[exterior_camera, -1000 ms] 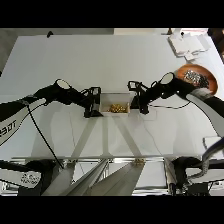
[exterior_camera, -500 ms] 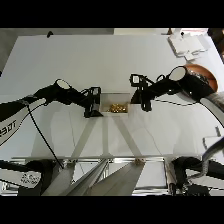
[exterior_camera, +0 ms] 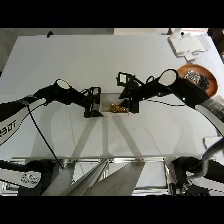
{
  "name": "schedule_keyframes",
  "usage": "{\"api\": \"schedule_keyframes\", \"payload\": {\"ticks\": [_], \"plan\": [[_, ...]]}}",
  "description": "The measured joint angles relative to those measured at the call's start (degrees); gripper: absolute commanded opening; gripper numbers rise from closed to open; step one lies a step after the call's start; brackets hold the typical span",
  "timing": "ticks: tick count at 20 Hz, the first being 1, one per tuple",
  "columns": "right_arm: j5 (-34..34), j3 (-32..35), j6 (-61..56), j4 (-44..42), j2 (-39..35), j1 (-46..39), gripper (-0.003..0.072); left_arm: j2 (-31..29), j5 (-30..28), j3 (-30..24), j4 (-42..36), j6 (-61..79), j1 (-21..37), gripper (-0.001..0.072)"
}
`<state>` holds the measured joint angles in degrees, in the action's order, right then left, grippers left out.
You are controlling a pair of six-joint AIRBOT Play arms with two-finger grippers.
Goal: Fold the box and place the chain.
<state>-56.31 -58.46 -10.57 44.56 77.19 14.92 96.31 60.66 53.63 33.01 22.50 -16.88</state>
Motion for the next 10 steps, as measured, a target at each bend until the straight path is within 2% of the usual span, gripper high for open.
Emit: {"api": "schedule_keyframes", "payload": {"ticks": [5,10], "plan": [[-7.5,-9.97,-13.25,4.83,0.09,1.01,0.0288,0.0,0.0,0.0,0.0,0.0,0.0,0.0015],[-9.25,-19.63,-26.01,6.05,4.63,-1.29,0.0288,0.0,0.0,0.0,0.0,0.0,0.0,0.0015]]}}
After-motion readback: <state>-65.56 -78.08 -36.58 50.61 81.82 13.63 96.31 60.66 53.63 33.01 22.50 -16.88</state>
